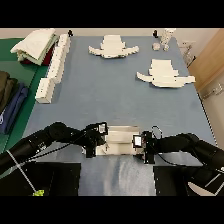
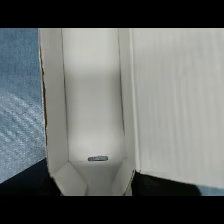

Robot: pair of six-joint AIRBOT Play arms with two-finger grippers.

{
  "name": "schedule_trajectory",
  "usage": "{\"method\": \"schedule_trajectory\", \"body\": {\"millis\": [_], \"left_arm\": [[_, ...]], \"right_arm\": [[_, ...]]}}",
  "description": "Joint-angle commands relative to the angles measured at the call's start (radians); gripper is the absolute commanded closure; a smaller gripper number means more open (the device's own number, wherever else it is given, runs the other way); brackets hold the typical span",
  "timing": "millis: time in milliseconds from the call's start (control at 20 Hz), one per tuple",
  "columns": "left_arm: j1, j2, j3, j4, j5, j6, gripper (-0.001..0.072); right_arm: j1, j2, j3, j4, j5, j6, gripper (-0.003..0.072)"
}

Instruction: Fold the box.

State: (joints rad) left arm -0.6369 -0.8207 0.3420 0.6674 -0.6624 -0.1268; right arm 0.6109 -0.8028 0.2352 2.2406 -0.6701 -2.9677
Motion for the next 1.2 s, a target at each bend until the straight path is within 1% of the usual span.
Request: {"method": "schedule_trajectory", "body": {"millis": [0,100,150,200,250,300,350,450,550,600,650,700,750,900,1000,1150], "left_arm": [[0.045,0.059,0.0,0.15,-0.042,-0.068,0.0692],[0.051,0.082,0.0,0.169,-0.076,-0.069,0.0689],[0.051,0.088,0.0,0.173,-0.099,-0.068,0.0477],[0.05,0.09,0.0,0.169,-0.129,-0.069,0.021],[0.05,0.089,0.0,0.162,-0.163,-0.069,0.0205],[0.045,0.089,0.0,0.155,-0.198,-0.069,0.0324],[0.031,0.089,0.0,0.153,-0.21,-0.069,0.0409],[-0.017,0.083,0.0,0.106,-0.169,-0.069,0.0408],[-0.066,0.051,0.0,0.052,-0.084,-0.069,0.0409],[-0.083,0.03,0.0,0.034,-0.058,-0.068,0.0433],[-0.098,0.005,0.001,0.029,-0.035,-0.068,0.0526],[-0.108,-0.021,0.001,0.029,-0.006,-0.067,0.0543],[-0.112,-0.044,0.002,0.029,0.023,-0.067,0.0544],[-0.117,-0.083,0.024,0.024,0.04,-0.068,0.0546],[-0.137,-0.094,0.045,0.018,0.043,-0.064,0.0673],[-0.166,-0.124,0.058,-0.023,0.044,-0.064,0.0674]], "right_arm": [[0.0,0.0,0.0,0.0,0.0,0.0,0.0173],[0.0,0.0,0.0,0.0,0.0,0.0,0.0173],[0.0,0.0,0.0,0.0,0.0,0.0,0.0173],[0.0,0.0,0.0,0.0,0.0,0.0,0.0173],[0.0,0.0,0.0,0.0,0.0,0.0,0.0173],[0.0,0.0,0.0,0.0,0.0,0.0,0.0173],[0.0,0.0,0.0,0.0,0.0,0.0,0.0173],[0.0,0.0,0.0,0.0,0.0,0.0,0.0173],[0.0,0.0,0.0,0.0,0.0,0.0,0.0173],[0.0,0.0,0.0,0.0,0.0,0.0,0.0173],[0.0,0.0,0.0,0.0,0.0,0.0,0.0173],[0.0,0.0,0.0,0.0,0.0,0.0,0.0173],[0.0,0.0,0.0,0.0,0.0,0.0,0.0173],[0.0,0.0,0.0,0.0,0.0,0.0,0.0173],[0.0,0.0,0.0,0.0,0.0,0.0,0.0173],[0.0,0.0,0.0,0.0,0.0,0.0,0.0173]]}}
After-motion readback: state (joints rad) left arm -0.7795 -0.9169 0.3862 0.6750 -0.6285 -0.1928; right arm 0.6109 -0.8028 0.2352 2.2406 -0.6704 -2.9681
